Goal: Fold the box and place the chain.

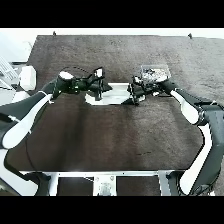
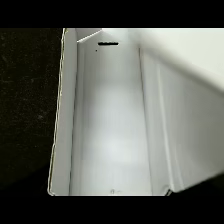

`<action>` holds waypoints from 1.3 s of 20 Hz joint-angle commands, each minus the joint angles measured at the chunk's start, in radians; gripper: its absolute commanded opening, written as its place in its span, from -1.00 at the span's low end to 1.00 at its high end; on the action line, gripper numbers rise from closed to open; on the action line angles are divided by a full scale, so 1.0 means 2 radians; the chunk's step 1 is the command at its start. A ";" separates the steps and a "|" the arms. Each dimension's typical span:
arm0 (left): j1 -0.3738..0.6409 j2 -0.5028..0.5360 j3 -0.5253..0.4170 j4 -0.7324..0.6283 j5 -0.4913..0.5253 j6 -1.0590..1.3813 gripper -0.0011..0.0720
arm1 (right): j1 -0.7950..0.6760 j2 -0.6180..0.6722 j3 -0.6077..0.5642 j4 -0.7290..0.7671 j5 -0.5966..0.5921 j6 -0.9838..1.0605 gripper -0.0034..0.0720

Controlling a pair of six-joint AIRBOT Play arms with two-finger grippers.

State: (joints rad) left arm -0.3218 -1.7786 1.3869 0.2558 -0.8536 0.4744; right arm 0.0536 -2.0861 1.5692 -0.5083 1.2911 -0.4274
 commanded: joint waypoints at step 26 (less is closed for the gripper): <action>0.015 -0.140 0.149 0.119 -0.024 -0.168 -0.92 | 0.000 0.000 0.000 0.000 0.000 0.000 0.63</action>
State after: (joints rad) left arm -0.2890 -2.0537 1.6772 0.4706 -0.8932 0.1532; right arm 0.0536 -2.0861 1.5692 -0.5083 1.2907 -0.4259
